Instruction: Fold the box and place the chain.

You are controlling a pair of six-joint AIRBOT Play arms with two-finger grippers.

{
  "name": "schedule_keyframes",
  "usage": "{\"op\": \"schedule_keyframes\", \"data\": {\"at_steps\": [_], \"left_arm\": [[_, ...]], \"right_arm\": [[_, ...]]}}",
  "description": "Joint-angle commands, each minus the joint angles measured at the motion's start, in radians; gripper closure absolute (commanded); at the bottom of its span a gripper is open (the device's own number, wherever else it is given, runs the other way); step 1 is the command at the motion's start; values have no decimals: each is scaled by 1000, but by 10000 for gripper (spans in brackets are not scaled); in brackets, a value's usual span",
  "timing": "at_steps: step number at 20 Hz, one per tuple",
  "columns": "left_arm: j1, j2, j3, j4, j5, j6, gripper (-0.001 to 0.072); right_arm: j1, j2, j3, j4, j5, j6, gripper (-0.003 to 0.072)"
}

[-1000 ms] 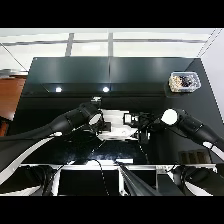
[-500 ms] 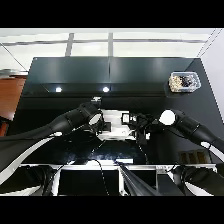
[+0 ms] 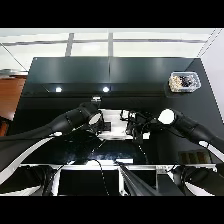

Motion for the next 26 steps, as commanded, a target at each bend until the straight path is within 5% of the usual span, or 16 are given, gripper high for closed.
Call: {"op": "schedule_keyframes", "data": {"at_steps": [1, 5, 8, 9, 11, 13, 15, 17, 19, 20, 21, 23, 24, 26], "left_arm": [[0, -1, 1, -1, 1, 0, 680], [0, -1, 1, -1, 2, 0, 680], [0, -1, 1, -1, 2, 0, 680], [0, -1, 1, -2, 1, 0, 680], [0, -1, 1, -8, 1, 0, 680], [0, -1, 1, -8, 1, 0, 680], [0, -1, 1, -8, 1, 0, 680], [0, -1, 1, -8, 1, 0, 680], [0, -1, 1, -8, 1, 0, 680], [0, -1, 1, -8, 1, 0, 680], [0, -1, 1, -8, 1, 0, 680], [0, -1, 1, -8, 1, 0, 680], [0, -1, 1, -8, 1, 0, 680], [0, -1, 1, -8, 2, 0, 680]], "right_arm": [[36, -21, 1, 37, -48, 0, 512], [48, -24, 1, 48, -80, 2, 511], [48, -24, 1, 48, -78, 5, 426], [48, -24, 1, 47, -77, 5, 497], [48, -24, 1, 48, -78, 5, 520], [48, -24, 1, 47, -79, 5, 366], [48, -24, 1, 47, -84, 5, 394], [48, -24, 1, 47, -84, 5, 309], [48, -24, 1, 43, -84, 5, 498], [48, -24, 1, 45, -84, 5, 479], [48, -24, 1, 44, -85, 5, 367], [48, -24, 1, 39, -85, 5, 523], [48, -24, 1, 29, -85, 6, 663], [46, -20, 1, 18, -82, 51, 667]]}}
